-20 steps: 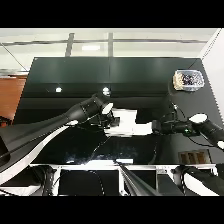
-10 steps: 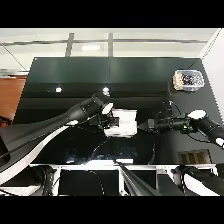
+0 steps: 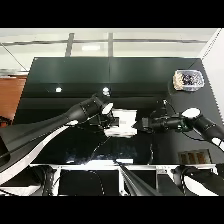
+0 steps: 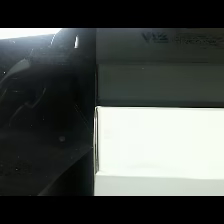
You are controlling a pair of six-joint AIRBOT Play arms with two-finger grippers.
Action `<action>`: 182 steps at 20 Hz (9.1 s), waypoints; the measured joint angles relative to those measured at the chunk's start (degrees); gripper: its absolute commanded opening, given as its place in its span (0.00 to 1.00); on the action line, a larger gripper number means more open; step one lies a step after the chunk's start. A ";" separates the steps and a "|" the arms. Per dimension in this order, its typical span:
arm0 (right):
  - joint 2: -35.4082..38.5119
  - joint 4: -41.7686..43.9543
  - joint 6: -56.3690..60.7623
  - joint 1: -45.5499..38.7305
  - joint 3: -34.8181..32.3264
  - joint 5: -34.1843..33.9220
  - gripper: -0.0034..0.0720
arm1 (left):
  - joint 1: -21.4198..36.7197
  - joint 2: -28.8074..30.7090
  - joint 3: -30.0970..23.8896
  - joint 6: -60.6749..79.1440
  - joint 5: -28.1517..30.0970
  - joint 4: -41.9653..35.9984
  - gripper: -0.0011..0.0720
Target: Fold the box and place the chain.
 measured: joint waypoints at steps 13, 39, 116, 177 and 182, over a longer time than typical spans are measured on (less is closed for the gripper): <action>-0.09 -35.19 40.48 18.58 14.29 -3.32 0.54 | 0.00 0.00 0.00 0.02 0.02 0.11 0.05; -11.54 -54.77 66.69 30.86 23.76 -2.34 0.54 | 0.04 0.00 0.00 0.02 -0.13 0.24 0.05; -5.62 -76.59 63.30 -11.63 29.38 -14.51 1.00 | 0.04 0.00 0.02 0.02 -0.35 0.28 0.05; 1.51 -8.04 20.55 -25.70 87.73 33.35 0.06 | 0.02 0.00 0.04 0.00 -1.77 0.07 0.05; 2.32 -10.93 20.11 -15.61 85.26 36.35 0.06 | 0.00 0.00 0.04 0.00 -1.86 0.09 0.05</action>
